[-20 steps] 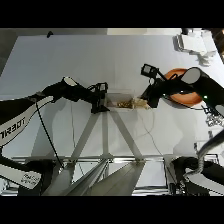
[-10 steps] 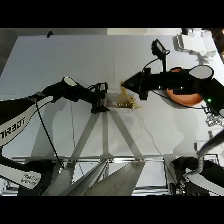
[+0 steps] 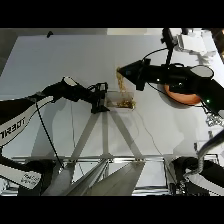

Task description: Fold the box and place the chain.

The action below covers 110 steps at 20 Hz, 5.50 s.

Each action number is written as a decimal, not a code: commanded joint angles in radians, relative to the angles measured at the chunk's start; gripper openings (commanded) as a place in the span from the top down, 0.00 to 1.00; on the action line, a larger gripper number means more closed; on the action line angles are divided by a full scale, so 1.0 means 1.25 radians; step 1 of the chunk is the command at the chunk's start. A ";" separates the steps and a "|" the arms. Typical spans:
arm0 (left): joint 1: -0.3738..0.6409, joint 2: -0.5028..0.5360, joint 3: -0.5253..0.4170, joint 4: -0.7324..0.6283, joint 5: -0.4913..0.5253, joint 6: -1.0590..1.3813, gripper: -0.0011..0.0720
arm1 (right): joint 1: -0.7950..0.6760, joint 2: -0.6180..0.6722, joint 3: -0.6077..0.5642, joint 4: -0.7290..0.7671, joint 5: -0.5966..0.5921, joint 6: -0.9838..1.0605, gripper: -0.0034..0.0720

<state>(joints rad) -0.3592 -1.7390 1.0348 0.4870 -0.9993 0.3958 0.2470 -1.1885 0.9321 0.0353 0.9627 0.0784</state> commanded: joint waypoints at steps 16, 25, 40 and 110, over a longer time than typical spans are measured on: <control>0.000 0.000 0.000 0.000 0.000 0.000 0.41 | 0.000 0.000 0.001 0.282 0.074 -0.154 0.95; 0.000 0.000 0.000 0.000 0.000 0.000 0.41 | 0.000 0.000 0.000 -0.326 0.018 0.039 0.95; 0.000 0.000 0.000 0.000 0.000 0.000 0.41 | 0.106 -0.134 -0.019 -0.596 -0.015 0.188 0.78; 0.000 0.001 0.000 0.000 0.000 0.000 0.41 | 0.085 -0.229 -0.022 -0.398 -0.058 0.421 0.95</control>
<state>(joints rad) -0.3592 -1.7386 1.0348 0.4873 -0.9997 0.3965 0.3630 -1.3945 0.9073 -0.5117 0.8272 0.5037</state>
